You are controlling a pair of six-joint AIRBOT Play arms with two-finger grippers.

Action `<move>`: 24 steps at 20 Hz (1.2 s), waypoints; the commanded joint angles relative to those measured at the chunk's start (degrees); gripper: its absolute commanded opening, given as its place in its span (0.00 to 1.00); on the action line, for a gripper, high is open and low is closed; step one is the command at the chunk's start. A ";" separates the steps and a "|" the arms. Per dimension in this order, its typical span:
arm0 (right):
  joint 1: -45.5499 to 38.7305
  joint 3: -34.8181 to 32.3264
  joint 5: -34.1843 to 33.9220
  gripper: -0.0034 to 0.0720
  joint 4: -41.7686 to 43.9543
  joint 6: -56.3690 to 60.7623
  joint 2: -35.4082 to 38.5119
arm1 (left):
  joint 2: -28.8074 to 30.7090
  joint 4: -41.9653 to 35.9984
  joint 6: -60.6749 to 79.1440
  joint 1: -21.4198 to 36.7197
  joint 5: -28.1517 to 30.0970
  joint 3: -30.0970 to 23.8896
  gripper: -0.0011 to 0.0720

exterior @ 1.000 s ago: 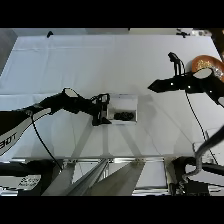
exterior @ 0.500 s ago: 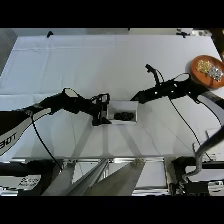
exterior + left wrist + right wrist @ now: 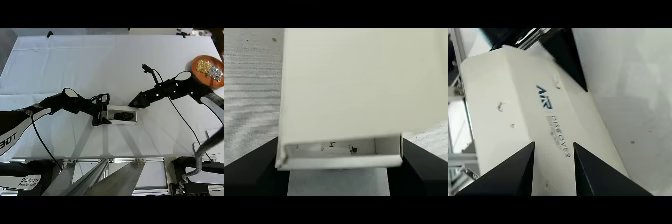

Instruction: Fold the box and place the chain.

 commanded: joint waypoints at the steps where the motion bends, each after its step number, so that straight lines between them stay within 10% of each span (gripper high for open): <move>1: 1.31 -0.02 -0.20 0.41 -4.44 -1.27 4.72 | 0.02 0.02 0.00 0.00 -0.02 0.04 0.49; 9: 12.33 -0.02 -4.17 0.53 -22.73 -0.57 9.51 | 0.02 0.00 0.00 0.00 0.00 0.04 0.49; 12: 15.72 0.00 -9.75 0.76 -26.88 2.56 9.92 | 0.02 0.00 0.00 0.00 0.00 0.04 0.49; 24: 25.53 -0.02 -15.08 0.57 -36.57 8.92 15.17 | 0.02 0.00 0.00 0.00 0.00 0.04 0.49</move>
